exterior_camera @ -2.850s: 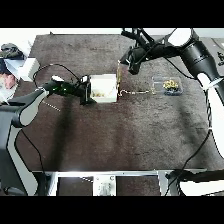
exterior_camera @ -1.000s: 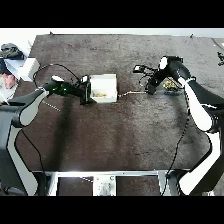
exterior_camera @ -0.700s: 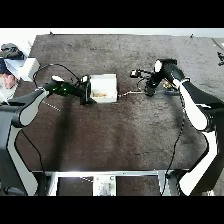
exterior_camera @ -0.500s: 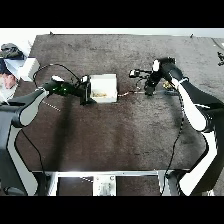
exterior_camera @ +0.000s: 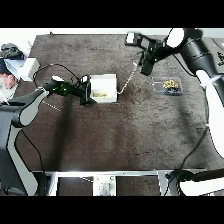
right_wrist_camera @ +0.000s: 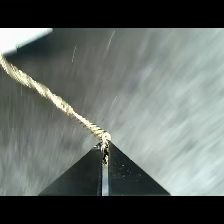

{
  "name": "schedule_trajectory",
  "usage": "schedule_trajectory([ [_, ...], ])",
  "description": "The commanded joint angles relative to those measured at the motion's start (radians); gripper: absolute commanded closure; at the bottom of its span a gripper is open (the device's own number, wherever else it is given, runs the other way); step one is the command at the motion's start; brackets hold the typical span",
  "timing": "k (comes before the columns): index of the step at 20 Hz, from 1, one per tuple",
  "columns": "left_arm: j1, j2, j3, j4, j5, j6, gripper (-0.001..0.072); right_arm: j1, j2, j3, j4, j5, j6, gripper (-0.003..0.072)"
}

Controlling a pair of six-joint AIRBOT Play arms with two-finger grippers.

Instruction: Fold the box and place the chain.

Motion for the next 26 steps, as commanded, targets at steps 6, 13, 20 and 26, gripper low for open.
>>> schedule_trajectory([
  [6, 0.001, 0.000, 0.001, 0.000, 0.000, 0.000, 0.0302, 0.203, 0.153, 0.005, 0.030, -0.315, 0.002, 0.0698],
  [13, 0.001, 0.000, 0.001, 0.000, 0.000, 0.000, 0.0302, 0.260, 0.136, 0.005, 0.031, -0.463, 0.024, 0.0698],
  [20, 0.001, 0.000, 0.001, 0.000, 0.000, 0.000, 0.0302, 0.260, 0.042, 0.003, 0.046, -0.381, 0.087, 0.0698],
  [26, 0.001, 0.000, 0.001, 0.000, 0.000, 0.000, 0.0302, 0.249, -0.045, 0.000, 0.045, -0.181, 0.187, 0.0677],
])
